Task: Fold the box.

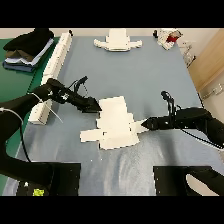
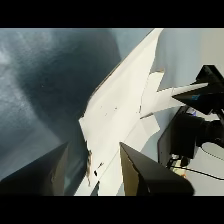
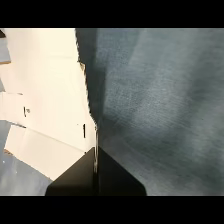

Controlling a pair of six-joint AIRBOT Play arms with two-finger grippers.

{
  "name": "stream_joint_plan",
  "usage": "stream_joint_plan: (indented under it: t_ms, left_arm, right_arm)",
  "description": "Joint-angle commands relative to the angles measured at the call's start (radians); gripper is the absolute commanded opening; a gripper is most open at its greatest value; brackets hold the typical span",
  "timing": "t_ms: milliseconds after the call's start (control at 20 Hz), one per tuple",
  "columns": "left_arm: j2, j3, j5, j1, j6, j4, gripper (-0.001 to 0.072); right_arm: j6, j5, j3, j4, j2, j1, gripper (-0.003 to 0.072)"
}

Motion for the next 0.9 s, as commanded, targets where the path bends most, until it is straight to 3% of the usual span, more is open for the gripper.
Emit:
stream_joint_plan:
  t_ms: [0,400,450,500,550,850]
  left_arm:
    - [-0.096,0.042,-0.015,-0.035,0.089,-0.075,0.0460]
    - [-0.194,0.198,-0.184,-0.059,0.151,-0.034,0.0459]
    - [-0.200,0.209,-0.208,-0.059,0.153,-0.033,0.0392]
    - [-0.202,0.214,-0.244,-0.059,0.171,-0.029,0.0209]
    - [-0.202,0.218,-0.271,-0.059,0.185,-0.014,0.0167]
    - [-0.202,0.220,-0.278,-0.061,0.193,0.007,0.0167]
  right_arm:
    - [0.009,0.003,-0.002,-0.005,0.005,0.002,0.0004]
    - [0.008,-0.002,-0.002,-0.009,0.003,0.002,0.0004]
    - [0.009,-0.003,-0.002,-0.009,0.003,0.002,0.0004]
    - [0.009,-0.005,-0.002,-0.009,0.004,0.002,0.0004]
    - [0.010,-0.009,-0.002,-0.009,0.003,0.002,0.0004]
    - [0.009,-0.010,-0.002,-0.011,0.003,0.002,0.0004]
